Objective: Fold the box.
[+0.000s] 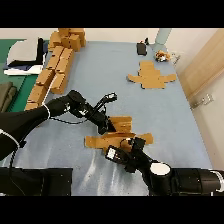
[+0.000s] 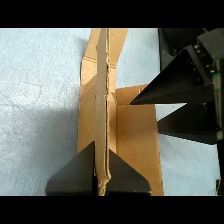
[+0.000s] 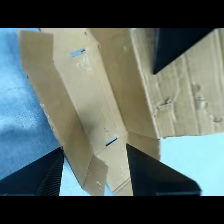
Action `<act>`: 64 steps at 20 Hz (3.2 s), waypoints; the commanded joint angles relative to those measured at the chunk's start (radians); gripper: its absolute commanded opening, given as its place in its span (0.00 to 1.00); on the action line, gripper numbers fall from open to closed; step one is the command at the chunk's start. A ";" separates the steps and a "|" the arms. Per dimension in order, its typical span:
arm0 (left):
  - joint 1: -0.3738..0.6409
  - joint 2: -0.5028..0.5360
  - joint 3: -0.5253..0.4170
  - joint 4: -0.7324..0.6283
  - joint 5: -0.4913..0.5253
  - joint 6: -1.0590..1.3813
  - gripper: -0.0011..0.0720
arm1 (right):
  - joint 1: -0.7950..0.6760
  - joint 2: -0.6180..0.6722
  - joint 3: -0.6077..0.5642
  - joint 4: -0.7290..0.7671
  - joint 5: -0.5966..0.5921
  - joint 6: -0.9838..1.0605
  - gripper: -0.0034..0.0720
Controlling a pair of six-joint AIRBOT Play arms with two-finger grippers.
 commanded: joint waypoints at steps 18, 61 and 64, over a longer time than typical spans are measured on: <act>0.000 0.000 0.001 0.000 0.000 0.000 0.03 | -0.403 0.266 -0.136 0.212 0.300 -0.474 1.00; 0.000 0.000 0.001 0.000 0.000 0.000 0.03 | -1.027 -0.134 0.027 1.323 0.085 -1.978 0.98; 0.000 0.000 0.001 0.000 0.000 0.000 0.03 | -1.028 -0.134 0.027 1.291 0.087 -1.978 0.94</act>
